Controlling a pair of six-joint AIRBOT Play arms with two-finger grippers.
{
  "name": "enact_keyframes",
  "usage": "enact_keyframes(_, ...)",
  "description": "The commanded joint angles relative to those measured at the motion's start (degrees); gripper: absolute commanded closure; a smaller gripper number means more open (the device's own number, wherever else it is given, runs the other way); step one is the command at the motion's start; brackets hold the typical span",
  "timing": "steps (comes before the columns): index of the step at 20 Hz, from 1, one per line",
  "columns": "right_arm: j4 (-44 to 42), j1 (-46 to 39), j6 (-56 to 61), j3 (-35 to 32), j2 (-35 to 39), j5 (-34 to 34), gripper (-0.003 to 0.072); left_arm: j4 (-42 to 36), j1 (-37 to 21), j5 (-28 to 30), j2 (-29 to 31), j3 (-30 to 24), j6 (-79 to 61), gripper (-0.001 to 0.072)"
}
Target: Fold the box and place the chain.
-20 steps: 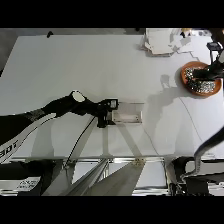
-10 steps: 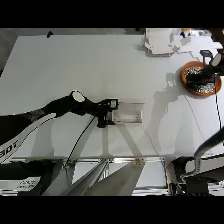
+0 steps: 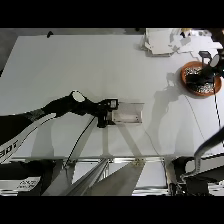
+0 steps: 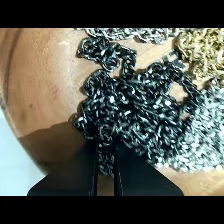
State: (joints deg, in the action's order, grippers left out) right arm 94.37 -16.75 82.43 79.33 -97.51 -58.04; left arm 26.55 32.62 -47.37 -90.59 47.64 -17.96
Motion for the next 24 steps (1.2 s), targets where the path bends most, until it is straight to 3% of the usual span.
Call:
enact_keyframes(1,0.55,-0.04,-0.09,0.07,3.63,-0.46,0.067,0.0,-0.02,0.0,0.0,-0.02,-0.02,0.0457)
enact_keyframes(8,-2.14,-0.04,-2.64,0.07,22.32,-2.99,0.067,0.0,-0.02,0.02,0.0,-0.02,-0.02,0.0457)
enact_keyframes(16,-22.77,0.66,-7.56,0.07,41.97,-14.43,0.067,0.0,-0.02,0.0,0.0,-0.02,-0.02,0.0457)
enact_keyframes(24,-24.79,15.5,-7.45,0.04,52.92,-24.79,0.067,0.0,-0.02,0.0,0.0,-0.02,-0.02,0.0457)
